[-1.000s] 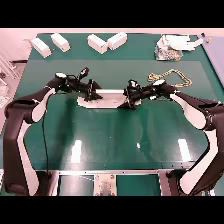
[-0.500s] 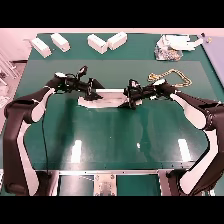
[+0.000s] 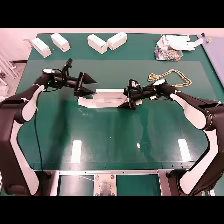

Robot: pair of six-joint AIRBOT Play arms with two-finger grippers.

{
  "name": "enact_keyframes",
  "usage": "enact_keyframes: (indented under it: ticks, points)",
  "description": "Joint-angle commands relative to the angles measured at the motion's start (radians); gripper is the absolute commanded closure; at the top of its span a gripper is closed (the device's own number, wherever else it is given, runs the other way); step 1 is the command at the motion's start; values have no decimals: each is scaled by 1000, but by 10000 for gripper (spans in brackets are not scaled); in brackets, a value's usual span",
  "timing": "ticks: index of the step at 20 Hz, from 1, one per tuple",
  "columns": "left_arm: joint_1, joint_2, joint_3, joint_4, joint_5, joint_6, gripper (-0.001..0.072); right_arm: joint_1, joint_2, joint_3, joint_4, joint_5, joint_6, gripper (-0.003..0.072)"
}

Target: Fold the box and place the chain.

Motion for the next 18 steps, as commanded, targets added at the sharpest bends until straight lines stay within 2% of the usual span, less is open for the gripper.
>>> enact_keyframes:
  ticks: [1,3,4,5,6,11,13,15,17,18]
  points:
    - [33,19,1,-13,-100,3,34,1,0,0,0,0,0,111]
    - [42,30,1,-8,-151,5,270,1,0,0,0,0,0,111]
    - [42,32,1,-6,-189,25,452,1,0,0,0,0,0,111]
    - [42,34,1,13,-193,28,671,1,0,0,0,0,0,111]
    - [40,39,1,42,-193,33,691,1,0,0,0,0,0,111]
    - [19,97,-19,56,-178,-39,697,1,0,0,2,0,0,111]
    - [5,162,-93,63,-117,-24,697,1,0,0,3,0,0,110]
    - [-4,232,-195,68,-5,29,697,1,0,0,2,0,0,110]
    - [-15,271,-280,70,91,73,696,1,0,0,3,0,0,110]
    - [-22,271,-306,70,107,77,696,1,0,0,3,0,0,111]
